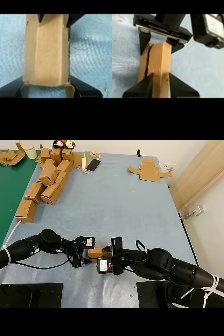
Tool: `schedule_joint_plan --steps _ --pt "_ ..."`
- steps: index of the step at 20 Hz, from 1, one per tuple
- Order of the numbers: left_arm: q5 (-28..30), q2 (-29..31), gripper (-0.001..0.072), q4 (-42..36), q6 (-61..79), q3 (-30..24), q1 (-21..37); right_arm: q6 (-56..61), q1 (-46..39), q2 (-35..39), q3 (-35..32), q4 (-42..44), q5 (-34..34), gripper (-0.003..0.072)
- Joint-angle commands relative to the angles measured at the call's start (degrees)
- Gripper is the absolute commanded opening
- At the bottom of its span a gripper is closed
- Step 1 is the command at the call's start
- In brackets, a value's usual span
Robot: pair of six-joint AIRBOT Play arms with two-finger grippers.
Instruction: Fold the box.
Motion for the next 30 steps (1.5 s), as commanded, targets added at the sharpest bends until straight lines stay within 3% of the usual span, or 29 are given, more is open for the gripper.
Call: schedule_joint_plan --steps 1,3,14,17,19,25,27,29,30 --pt "0.0 0.0 0.0515 0.0 0.0 0.0 0.0 0.1 -0.1 0.3 0.1 -2.1 0.5 0.0276" --pt "0.0 0.0 0.0515 0.0 0.0 0.0 0.0 0.1 -0.2 -0.4 0.0 -2.6 0.5 0.0198" --pt "0.0 0.0 0.0515 0.0 0.0 0.0 0.0 0.1 1.8 -2.9 0.0 0.2 -0.7 0.0200" --pt "0.0 0.0 0.0515 0.0 0.0 0.0 0.0 0.0 1.8 -3.2 0.0 1.3 -3.2 0.0212" --pt "0.0 0.0 0.0515 0.0 0.0 0.0 0.0 0.1 1.6 -3.0 0.1 0.0 -3.1 0.0299" --pt "0.0 0.0 0.0515 0.0 0.0 0.0 0.0 0.3 1.6 1.5 0.5 -0.4 -3.8 0.0299" --pt "0.0 0.0 0.0515 0.0 0.0 0.0 0.0 4.3 1.6 4.8 1.1 -0.4 -7.2 0.0299" --pt "0.0 0.0 0.0515 0.0 0.0 0.0 0.0 15.2 1.6 8.2 1.2 -0.4 -15.5 0.0285" --pt "0.0 0.0 0.0515 0.0 0.0 0.0 0.0 22.4 1.6 9.2 1.2 -0.3 -21.1 0.0195"
